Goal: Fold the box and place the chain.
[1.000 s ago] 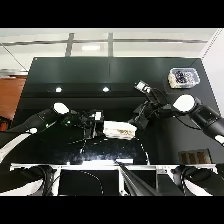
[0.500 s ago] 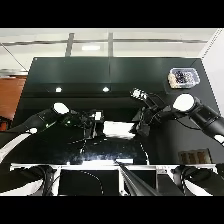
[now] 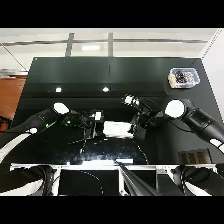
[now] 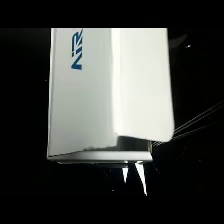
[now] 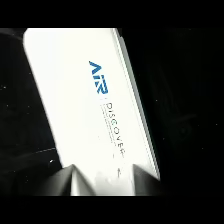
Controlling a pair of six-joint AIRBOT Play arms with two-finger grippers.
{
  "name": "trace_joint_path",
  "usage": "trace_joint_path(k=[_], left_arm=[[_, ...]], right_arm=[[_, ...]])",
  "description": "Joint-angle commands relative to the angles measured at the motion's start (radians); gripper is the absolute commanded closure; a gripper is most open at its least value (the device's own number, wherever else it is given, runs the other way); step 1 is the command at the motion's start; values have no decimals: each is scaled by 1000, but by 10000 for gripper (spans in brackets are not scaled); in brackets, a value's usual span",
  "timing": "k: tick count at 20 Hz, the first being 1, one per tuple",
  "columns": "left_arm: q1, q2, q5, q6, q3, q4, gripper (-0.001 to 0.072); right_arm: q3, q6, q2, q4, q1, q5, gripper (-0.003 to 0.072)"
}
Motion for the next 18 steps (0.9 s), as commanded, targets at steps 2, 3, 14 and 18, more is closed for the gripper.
trace_joint_path(k=[2, 3, 14, 18], left_arm=[[-1, -1, 0, 0, 0, 0, 355], [-1, -1, 0, 0, 0, 0, 355], [-1, -1, 0, 0, 0, 0, 356], [-1, -1, 0, 0, 0, 0, 356]], right_arm=[[0, 23, -1, -28, 12, -19, 387], [0, 23, -1, -28, 12, -19, 387], [0, 61, -19, -44, 32, -49, 388], [0, 64, -26, -44, 32, -39, 387]])
